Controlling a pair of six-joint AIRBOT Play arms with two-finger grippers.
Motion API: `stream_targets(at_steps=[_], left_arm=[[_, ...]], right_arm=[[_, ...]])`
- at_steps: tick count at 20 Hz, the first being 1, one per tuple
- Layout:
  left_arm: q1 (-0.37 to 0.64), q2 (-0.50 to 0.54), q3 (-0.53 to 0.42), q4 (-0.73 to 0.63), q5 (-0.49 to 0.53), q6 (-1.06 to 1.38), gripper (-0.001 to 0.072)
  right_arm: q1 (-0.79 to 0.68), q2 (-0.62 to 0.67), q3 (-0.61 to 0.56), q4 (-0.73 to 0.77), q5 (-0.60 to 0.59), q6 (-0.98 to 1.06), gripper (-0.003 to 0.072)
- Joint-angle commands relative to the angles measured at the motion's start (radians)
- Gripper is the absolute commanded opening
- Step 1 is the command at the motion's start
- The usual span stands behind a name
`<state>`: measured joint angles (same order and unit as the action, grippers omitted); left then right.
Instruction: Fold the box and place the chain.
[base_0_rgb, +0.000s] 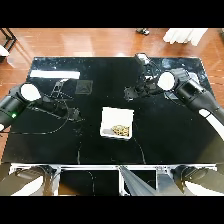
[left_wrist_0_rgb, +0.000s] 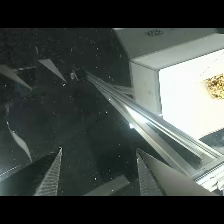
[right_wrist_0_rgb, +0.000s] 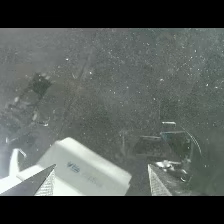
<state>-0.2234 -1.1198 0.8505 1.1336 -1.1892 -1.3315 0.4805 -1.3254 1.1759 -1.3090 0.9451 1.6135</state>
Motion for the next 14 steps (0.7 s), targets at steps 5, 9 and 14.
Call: stream_targets(at_steps=[5, 9, 14], left_arm=[[0.001, -0.003, 0.000, -0.002, 0.016, 0.002, 0.0571], [0.002, -0.003, 0.000, 0.007, 0.030, 0.004, 0.0571], [0.002, -0.003, 0.000, 0.005, 0.028, -0.002, 0.0571]], right_arm=[[0.008, -0.104, 0.109, 0.071, 0.120, -0.116, 0.0703], [0.009, -0.121, 0.156, 0.087, 0.233, -0.331, 0.0703], [0.009, -0.122, 0.156, 0.143, 0.470, -0.500, 0.0703]])
